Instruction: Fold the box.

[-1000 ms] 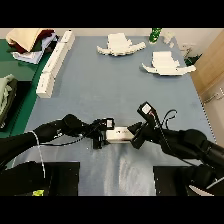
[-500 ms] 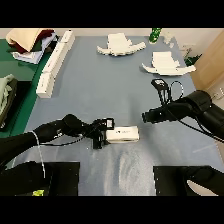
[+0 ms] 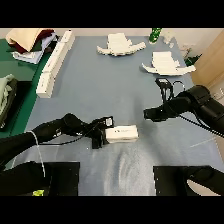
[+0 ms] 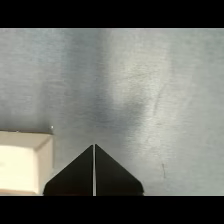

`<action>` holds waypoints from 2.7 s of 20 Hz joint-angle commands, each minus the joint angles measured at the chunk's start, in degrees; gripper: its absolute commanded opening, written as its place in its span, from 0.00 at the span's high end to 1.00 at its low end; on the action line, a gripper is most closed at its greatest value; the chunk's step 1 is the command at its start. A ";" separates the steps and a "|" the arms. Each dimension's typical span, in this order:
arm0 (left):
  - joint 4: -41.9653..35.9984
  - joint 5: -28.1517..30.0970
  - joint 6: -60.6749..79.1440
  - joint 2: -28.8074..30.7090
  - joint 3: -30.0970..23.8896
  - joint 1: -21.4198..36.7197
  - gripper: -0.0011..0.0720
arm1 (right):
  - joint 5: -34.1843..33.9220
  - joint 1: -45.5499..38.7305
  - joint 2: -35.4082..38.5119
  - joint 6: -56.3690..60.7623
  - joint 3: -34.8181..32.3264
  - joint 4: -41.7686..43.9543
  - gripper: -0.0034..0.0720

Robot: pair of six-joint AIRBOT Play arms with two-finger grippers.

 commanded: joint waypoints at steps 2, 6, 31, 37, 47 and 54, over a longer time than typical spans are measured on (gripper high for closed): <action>11.93 -0.57 -20.61 7.58 0.44 7.91 0.47 | -0.20 -0.02 -0.11 0.33 0.11 -0.09 0.92; 29.57 -7.85 -43.23 21.42 0.28 22.80 0.47 | -0.17 -0.02 -0.11 0.33 0.11 -0.09 0.92; 41.75 2.14 -56.68 17.97 -3.10 63.71 0.47 | -0.17 -0.02 -0.11 0.35 0.11 -0.09 0.92; 41.70 7.04 -56.04 15.04 -2.99 61.37 0.47 | -0.17 -0.02 -0.11 0.33 0.11 -0.09 0.92; 41.70 8.52 -56.15 14.58 -2.99 60.87 0.47 | -0.17 -0.02 -0.11 0.35 0.11 -0.09 0.92; 40.96 8.02 -56.39 14.56 -2.99 60.87 0.47 | -0.17 -0.02 -0.11 0.33 0.11 -0.09 0.92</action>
